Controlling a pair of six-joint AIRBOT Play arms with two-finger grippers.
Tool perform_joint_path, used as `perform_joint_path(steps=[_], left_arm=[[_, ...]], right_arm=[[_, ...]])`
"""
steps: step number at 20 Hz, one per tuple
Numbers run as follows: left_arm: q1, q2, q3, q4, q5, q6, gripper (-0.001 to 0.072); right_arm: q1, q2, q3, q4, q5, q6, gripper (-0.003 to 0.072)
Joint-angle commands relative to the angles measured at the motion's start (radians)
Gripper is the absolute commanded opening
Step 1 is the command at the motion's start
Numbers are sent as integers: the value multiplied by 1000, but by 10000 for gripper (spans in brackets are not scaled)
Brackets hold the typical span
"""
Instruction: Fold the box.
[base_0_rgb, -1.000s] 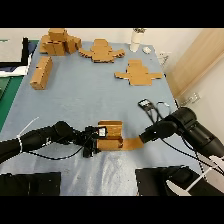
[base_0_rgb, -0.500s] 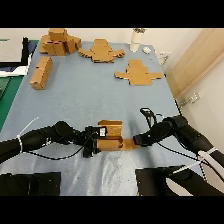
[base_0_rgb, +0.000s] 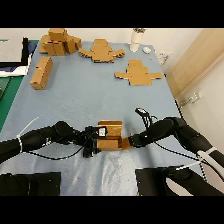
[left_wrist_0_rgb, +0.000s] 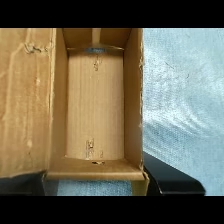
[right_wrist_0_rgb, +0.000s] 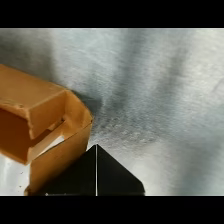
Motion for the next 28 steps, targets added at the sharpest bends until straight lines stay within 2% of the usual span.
perform_joint_path(steps=[1,2,3,4,5,11,12,13,16,17,23,28], left_arm=[[0,0,1,0,0,0,472],[0,0,1,0,0,0,473],[0,0,1,0,0,0,472],[0,0,1,0,0,0,472],[0,0,1,0,0,0,472],[0,0,1,0,0,0,472],[0,0,1,0,0,0,472],[0,0,1,0,0,0,472],[0,0,1,0,0,0,472],[0,0,1,0,0,0,472],[0,0,1,0,0,0,473],[0,0,1,0,0,0,472]], right_arm=[[0,61,22,34,-32,-26,4],[0,83,29,37,-37,-26,12],[0,99,31,45,-42,-26,102],[0,109,32,58,-43,-26,246],[0,110,32,74,-43,-26,292],[0,107,32,157,-39,-26,317],[0,105,32,159,-39,-26,487],[0,98,32,163,-39,-24,551],[53,64,32,154,30,4,530],[84,54,32,135,61,45,462],[324,-32,96,-163,81,381,437],[470,-100,195,-314,53,639,437]])
